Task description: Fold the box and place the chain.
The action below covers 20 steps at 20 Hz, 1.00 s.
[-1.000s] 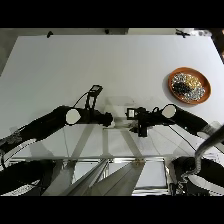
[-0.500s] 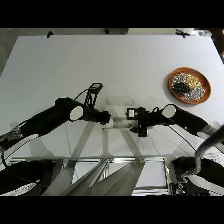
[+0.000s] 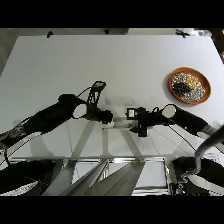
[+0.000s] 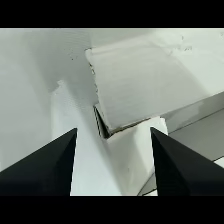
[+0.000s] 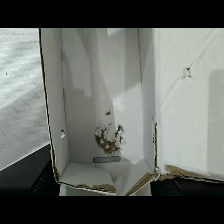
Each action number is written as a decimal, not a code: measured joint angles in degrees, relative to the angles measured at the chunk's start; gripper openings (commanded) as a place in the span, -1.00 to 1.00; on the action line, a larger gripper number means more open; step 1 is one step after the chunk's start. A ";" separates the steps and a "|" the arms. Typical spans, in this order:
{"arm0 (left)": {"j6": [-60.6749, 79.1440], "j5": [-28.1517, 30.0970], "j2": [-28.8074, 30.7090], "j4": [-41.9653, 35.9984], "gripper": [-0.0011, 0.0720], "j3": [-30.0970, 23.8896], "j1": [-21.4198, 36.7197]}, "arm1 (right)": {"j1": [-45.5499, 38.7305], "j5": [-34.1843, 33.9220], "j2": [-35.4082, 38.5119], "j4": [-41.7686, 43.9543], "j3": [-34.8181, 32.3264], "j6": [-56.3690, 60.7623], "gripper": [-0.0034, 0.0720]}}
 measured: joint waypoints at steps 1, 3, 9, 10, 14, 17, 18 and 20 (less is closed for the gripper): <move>-0.22 -0.81 -0.17 0.04 0.42 0.52 -0.02 | 0.00 0.00 0.00 0.00 0.00 0.00 0.15; -0.46 -1.97 -0.44 0.04 0.42 1.68 -0.07 | 0.00 0.00 0.00 0.00 0.00 0.00 0.15; -0.90 -6.08 -2.62 0.20 0.42 5.81 -0.07 | 0.00 0.00 0.00 0.00 0.00 0.00 0.15; -1.16 -7.06 -3.10 0.20 0.42 6.23 -0.07 | 0.00 0.00 0.00 0.00 0.00 0.00 0.15; -2.47 -10.58 -4.76 0.22 0.42 6.99 -0.07 | 0.00 0.00 0.00 0.00 0.00 0.00 0.15; -3.74 -11.74 -5.88 0.22 0.42 7.19 -0.35 | 0.00 0.00 0.00 0.00 0.00 0.00 0.15; -3.96 -12.07 -6.25 0.20 0.42 7.21 -0.55 | 0.00 0.00 0.00 0.00 0.00 0.02 0.15; -4.50 -11.65 -7.02 0.20 0.41 7.23 -1.07 | 0.00 0.00 0.00 0.00 0.00 0.00 0.15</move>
